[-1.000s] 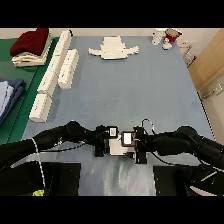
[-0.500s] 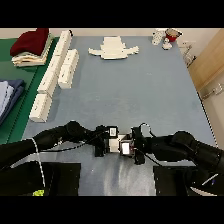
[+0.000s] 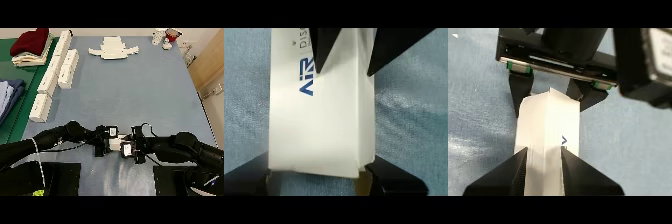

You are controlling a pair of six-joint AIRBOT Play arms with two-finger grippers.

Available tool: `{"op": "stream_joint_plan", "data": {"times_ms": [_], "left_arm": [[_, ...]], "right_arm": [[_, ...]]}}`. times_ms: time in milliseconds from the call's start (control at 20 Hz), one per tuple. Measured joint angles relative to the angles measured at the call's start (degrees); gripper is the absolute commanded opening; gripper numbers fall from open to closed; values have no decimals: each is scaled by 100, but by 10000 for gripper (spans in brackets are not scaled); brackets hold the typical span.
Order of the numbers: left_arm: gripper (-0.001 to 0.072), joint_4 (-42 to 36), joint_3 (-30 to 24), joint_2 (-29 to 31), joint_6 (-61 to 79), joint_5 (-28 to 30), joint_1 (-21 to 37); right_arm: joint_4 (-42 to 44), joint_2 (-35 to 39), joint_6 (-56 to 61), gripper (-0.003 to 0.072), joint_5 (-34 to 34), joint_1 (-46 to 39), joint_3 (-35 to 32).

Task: Fold the box.

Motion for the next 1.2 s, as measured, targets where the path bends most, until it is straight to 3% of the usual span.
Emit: {"op": "stream_joint_plan", "data": {"times_ms": [1200], "left_arm": [[443,0,0,0,0,0,0]], "right_arm": [[-332,-175,0,283,122,-42,90]]}}
